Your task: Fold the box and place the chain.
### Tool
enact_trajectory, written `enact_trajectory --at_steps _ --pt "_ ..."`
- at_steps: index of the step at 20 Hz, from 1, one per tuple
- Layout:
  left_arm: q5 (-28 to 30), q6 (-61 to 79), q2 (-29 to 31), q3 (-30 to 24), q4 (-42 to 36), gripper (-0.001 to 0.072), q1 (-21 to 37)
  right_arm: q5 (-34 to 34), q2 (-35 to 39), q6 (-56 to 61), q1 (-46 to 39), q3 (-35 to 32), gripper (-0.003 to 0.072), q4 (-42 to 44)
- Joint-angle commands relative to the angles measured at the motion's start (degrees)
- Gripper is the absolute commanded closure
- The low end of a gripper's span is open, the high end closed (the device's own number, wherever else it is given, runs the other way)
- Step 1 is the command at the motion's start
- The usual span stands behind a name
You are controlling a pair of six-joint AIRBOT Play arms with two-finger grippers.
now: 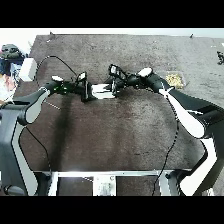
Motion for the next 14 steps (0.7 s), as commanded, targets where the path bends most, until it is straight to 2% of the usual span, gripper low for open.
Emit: enact_trajectory --at_steps 1,5,14 --pt "-0.28 0.02 0.02 0.0 0.09 0.0492 -0.04 1.84 -0.04 0.96 -0.02 0.02 0.0463 -0.92" --pt "-0.26 0.04 0.02 0.0 0.09 0.0492 -0.02 3.76 -0.48 3.63 0.09 -0.11 0.0464 -3.82" --pt "-0.26 0.04 0.02 0.0 0.09 0.0492 -0.02 9.75 -2.01 6.82 -0.2 -0.15 0.0463 -3.98"
